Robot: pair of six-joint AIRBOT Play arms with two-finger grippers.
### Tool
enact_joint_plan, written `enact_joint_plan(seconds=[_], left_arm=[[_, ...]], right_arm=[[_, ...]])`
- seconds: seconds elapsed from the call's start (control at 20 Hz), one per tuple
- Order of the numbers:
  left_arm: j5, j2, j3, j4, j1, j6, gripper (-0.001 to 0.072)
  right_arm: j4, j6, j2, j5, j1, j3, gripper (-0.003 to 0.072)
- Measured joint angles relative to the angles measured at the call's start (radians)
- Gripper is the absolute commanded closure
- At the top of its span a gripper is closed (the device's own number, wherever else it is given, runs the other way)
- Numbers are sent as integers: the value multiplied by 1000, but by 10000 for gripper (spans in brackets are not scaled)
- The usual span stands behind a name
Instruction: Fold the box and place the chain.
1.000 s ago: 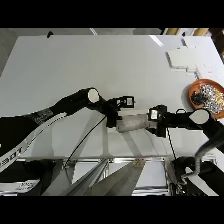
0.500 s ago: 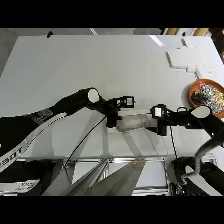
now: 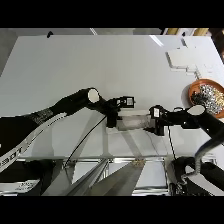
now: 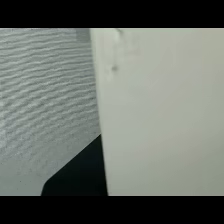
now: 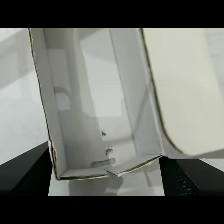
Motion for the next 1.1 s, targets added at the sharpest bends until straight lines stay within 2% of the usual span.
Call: enact_joint_plan(seconds=[0.5, 0.6, 1.1], left_arm=[[0, 0, 0, 0, 0, 0, 699], [0, 0, 0, 0, 0, 0, 699], [0, 0, 0, 0, 0, 0, 699]], right_arm=[[7, -10, -5, -22, 2, -54, 48], [11, -23, -5, -26, 2, -57, 113], [39, -75, -22, -34, 6, -59, 107]])
